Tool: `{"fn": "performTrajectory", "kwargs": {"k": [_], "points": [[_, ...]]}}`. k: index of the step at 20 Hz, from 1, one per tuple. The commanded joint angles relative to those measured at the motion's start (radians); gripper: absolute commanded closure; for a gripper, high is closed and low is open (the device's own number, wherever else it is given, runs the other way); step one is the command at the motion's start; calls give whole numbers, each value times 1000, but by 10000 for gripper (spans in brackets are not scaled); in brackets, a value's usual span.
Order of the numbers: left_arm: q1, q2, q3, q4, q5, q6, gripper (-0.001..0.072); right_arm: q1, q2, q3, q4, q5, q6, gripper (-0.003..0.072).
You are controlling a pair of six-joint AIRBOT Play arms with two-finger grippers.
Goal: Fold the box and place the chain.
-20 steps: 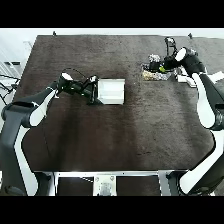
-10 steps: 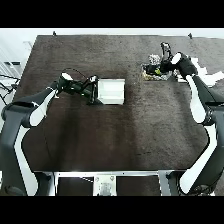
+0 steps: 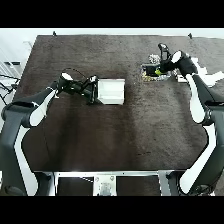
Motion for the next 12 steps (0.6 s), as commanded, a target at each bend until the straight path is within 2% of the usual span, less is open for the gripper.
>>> {"fn": "performTrajectory", "kwargs": {"k": [1,6,12], "points": [[0,0,0,0,1,0,287,-1,63,17,0,-3,-5,673],[0,0,0,0,1,0,287,-1,198,17,1,16,-5,674],[0,0,0,0,1,0,286,36,401,17,4,182,-64,674]]}}
